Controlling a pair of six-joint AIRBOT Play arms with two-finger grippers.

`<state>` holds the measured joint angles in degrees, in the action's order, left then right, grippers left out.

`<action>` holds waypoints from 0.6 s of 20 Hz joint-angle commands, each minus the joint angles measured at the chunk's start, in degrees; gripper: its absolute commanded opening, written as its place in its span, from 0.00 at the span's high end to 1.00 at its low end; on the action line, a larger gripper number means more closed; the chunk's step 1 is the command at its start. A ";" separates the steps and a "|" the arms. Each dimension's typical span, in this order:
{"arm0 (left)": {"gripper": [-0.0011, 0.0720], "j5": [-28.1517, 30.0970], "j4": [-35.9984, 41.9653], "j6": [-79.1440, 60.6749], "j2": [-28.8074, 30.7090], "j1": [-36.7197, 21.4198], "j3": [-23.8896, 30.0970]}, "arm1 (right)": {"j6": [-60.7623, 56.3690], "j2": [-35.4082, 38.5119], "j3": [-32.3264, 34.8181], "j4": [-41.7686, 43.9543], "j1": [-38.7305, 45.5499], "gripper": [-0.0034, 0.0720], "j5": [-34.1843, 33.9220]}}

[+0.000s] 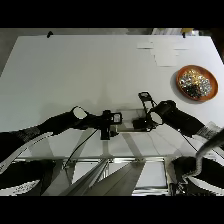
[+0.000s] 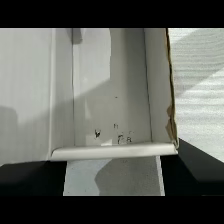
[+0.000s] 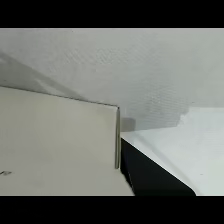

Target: Fold the box and place the chain.

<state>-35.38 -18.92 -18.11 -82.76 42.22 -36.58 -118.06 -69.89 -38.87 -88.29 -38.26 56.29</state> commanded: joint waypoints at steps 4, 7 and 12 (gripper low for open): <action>0.70 0.00 0.02 0.09 0.04 0.02 0.04 | -0.17 -0.63 -0.04 -0.24 0.00 0.77 1.55; 0.70 0.00 0.02 0.07 0.04 0.02 0.04 | -0.13 -0.61 -0.04 -0.20 0.00 0.94 1.64; 0.70 0.00 0.04 0.07 0.04 0.02 0.04 | 4.59 -0.59 -0.04 -0.17 -0.96 0.55 3.52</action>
